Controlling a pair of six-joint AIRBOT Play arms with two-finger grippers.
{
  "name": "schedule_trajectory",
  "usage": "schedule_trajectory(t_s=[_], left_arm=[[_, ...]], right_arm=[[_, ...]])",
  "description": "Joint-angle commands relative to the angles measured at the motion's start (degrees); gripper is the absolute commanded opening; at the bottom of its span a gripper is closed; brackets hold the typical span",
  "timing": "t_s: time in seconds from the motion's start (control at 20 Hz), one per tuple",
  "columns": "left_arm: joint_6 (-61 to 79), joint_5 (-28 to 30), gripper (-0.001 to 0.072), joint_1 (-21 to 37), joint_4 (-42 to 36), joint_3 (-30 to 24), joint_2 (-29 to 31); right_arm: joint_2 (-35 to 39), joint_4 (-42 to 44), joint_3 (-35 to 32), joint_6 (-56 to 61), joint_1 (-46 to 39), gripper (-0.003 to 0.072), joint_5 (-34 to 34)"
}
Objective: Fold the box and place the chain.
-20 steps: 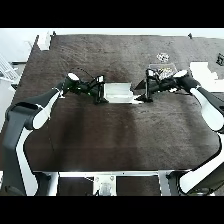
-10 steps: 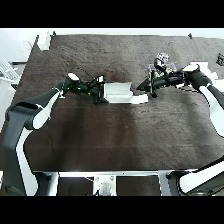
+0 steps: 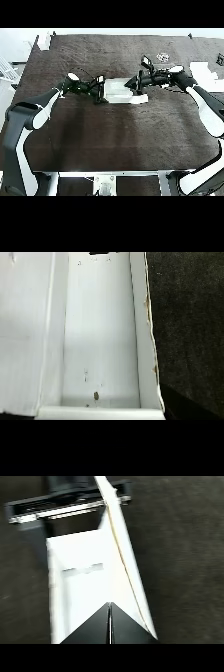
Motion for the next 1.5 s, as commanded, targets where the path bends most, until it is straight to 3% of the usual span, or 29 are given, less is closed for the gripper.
schedule_trajectory(t_s=[0.0, 0.35, 0.95, 1.2, 1.45], left_arm=[[0.1, -0.2, 0.0479, 0.0, 0.0, 0.0, 0.0], [0.1, -0.2, 0.0479, 0.0, 0.0, 0.0, 0.0], [0.1, -0.2, 0.0479, 0.0, 0.0, 0.0, 0.0], [0.1, -0.2, 0.0479, 0.0, 0.0, 0.0, 0.0], [0.1, -0.2, 0.0479, 0.0, 0.0, 0.0, 0.0]], right_arm=[[-0.7, 0.3, 0.2, 0.5, 0.7, 0.0007, -5.1], [-6.8, -8.8, 7.1, 8.0, 0.9, 0.0007, -6.9], [-8.6, -11.3, 7.1, 7.7, 1.9, 0.0007, -5.6], [-7.5, -11.1, 8.6, 7.4, 1.9, 0.0007, -5.6], [-1.7, -13.2, 8.2, 9.2, 0.8, 0.0005, -5.6]])
